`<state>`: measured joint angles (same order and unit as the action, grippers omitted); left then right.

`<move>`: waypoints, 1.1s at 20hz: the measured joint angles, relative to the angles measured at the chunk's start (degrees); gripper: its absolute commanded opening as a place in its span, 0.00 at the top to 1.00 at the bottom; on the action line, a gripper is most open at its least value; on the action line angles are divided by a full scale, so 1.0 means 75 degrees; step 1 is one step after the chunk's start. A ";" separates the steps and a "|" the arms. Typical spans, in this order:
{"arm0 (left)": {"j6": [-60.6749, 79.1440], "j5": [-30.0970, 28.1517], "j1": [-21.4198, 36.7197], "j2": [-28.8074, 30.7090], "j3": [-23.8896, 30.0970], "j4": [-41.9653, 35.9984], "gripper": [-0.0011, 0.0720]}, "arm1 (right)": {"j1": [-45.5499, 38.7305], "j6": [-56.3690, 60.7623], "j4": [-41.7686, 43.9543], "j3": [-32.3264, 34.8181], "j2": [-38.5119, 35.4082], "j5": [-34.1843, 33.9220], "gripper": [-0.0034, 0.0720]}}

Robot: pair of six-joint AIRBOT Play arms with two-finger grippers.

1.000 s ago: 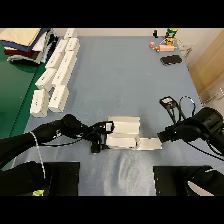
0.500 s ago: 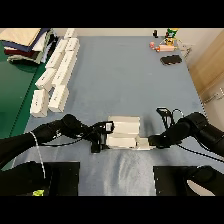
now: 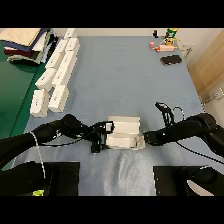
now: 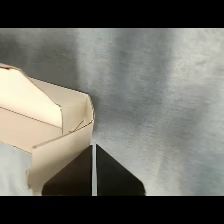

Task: Fold the box.

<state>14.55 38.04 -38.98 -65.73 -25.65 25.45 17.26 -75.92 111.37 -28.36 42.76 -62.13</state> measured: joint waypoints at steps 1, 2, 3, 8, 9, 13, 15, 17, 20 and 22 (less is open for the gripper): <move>-0.0003 0.0000 0.0000 0.0000 0.0000 0.0000 0.42 | 0.0000 -0.0003 0.0017 -0.0023 -0.0032 0.0003 0.81; -0.0003 0.0000 0.0000 0.0000 0.0000 0.0000 0.42 | 0.0000 -0.0003 0.0050 -0.0041 -0.0058 0.0006 0.53; -0.0003 0.0000 0.0000 0.0000 0.0000 0.0000 0.42 | 0.0000 -0.0009 0.0061 -0.0055 -0.0073 0.0009 0.41; -0.0003 0.0000 0.0000 0.0000 0.0000 0.0000 0.42 | 0.0000 -0.0023 0.0204 -0.0082 -0.0114 0.0128 0.34; -0.0003 0.0000 0.0000 0.0000 0.0000 0.0000 0.42 | 0.0000 -0.0029 0.0251 -0.0085 -0.0108 0.0169 0.26; -0.0003 0.0000 0.0000 0.0000 0.0000 0.0000 0.42 | 0.0082 -0.0154 0.0396 -0.0085 0.0073 0.0280 0.27; -0.0003 0.0000 0.0000 0.0000 0.0000 0.0000 0.42 | 0.0230 -0.0189 0.0431 -0.0096 0.0286 0.0367 0.29; -0.0003 0.0000 0.0000 0.0000 0.0000 0.0000 0.42 | 0.0408 -0.0111 0.0417 -0.0166 0.0571 0.0446 0.29; -0.0003 0.0000 0.0000 0.0000 0.0000 0.0000 0.42 | 0.0796 0.0431 0.0169 -0.0385 0.1003 0.0504 0.29; -0.0003 0.0000 0.0000 0.0000 0.0000 0.0000 0.42 | 0.1180 0.1043 -0.0198 -0.0606 0.1288 0.0495 0.29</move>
